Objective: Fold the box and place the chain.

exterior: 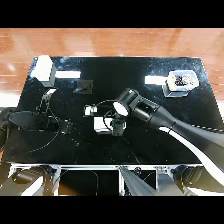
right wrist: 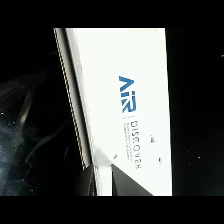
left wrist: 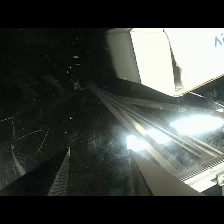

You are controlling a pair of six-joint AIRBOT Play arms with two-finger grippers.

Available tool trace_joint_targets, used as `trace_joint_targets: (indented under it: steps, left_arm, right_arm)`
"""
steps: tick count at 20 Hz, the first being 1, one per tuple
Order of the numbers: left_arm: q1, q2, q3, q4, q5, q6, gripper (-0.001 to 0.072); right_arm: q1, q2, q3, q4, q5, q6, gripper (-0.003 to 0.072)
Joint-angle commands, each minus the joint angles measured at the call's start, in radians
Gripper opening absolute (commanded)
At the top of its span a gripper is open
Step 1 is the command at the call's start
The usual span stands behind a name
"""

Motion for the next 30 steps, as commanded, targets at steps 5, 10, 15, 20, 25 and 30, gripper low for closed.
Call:
trace_joint_targets:
  steps: [5, 10, 15, 20, 25, 30]
  left_arm:
    - [0.0, -0.001, 0.0, 0.0, -0.011, 0.0, 0.0469]
    - [0.0, 0.0, 0.0, 0.0, -0.011, 0.0, 0.047]
    - [0.0, 0.0, 0.0, 0.0, -0.011, 0.0, 0.0469]
    - [-0.001, -0.001, 0.0, -0.003, -0.013, 0.0, 0.0469]
    - [-0.001, 0.0, 0.0, -0.003, -0.014, 0.0, 0.0469]
    - [-0.001, 0.0, 0.0, -0.014, -0.014, 0.001, 0.0469]
  right_arm:
    - [0.0, -0.025, 0.0, 0.014, 0.016, 0.0, 0.0153]
    - [0.0, -0.025, 0.0, 0.025, 0.014, 0.0, 0.0152]
    - [0.0, -0.032, 0.0, 0.025, 0.013, 0.0, 0.0152]
    - [0.0, -0.041, 0.0, 0.024, -0.009, 0.0, 0.0152]
    - [0.0, -0.039, 0.0, 0.023, -0.006, 0.008, 0.0152]
    - [0.0, 0.012, 0.001, -0.004, -0.002, 0.086, 0.0153]
